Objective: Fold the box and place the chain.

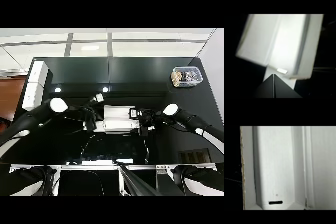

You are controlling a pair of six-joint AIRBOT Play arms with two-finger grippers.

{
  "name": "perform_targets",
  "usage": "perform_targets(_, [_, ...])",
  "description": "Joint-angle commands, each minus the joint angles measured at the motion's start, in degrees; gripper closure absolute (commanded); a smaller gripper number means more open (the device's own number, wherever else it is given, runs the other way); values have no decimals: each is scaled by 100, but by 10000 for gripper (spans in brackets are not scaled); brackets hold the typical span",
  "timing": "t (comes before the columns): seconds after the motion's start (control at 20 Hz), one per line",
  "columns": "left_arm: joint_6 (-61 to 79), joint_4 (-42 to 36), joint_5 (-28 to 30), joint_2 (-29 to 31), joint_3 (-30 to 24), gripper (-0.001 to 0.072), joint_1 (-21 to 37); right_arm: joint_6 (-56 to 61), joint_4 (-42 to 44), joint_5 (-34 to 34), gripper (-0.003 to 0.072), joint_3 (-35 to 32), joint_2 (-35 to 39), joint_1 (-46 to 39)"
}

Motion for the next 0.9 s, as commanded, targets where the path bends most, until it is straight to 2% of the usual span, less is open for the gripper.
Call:
perform_targets(0.0, [-2457, 1600, -260, 848, 70, 687, 562, 4, 4, 2, 254, 0, -2, 2])
perform_targets(0.1, [-4896, 2295, -831, 855, -55, 687, 1239, 2, 4, 2, 254, 0, -2, 2])
perform_targets(0.15, [-5901, 2382, -1165, 769, -195, 687, 1617, 2, 2, 2, 254, 0, -2, 2])
perform_targets(0.2, [-6581, 2098, -1469, 654, -385, 686, 2041, 2, 2, 2, 254, 0, -2, 2])
perform_targets(0.25, [-6511, 1478, -1620, 535, -590, 685, 2422, 2, 2, 2, 254, 0, -2, 2])
perform_targets(0.4, [-5047, -1045, -1641, 92, -1237, 687, 3233, 2, 2, 2, 254, 0, -2, 2])
perform_targets(0.5, [-4489, -1882, -1569, -304, -1425, 688, 3226, 2, 2, 2, 254, 0, -2, 2])
perform_targets(0.7, [-4301, -2035, -1381, -1117, -1263, 688, 2516, 2, 2, 2, 254, 0, -2, 2])
perform_targets(0.85, [-4039, -2179, -1355, -1473, -935, 687, 1961, 2, 2, 2, 254, 0, -2, 2])
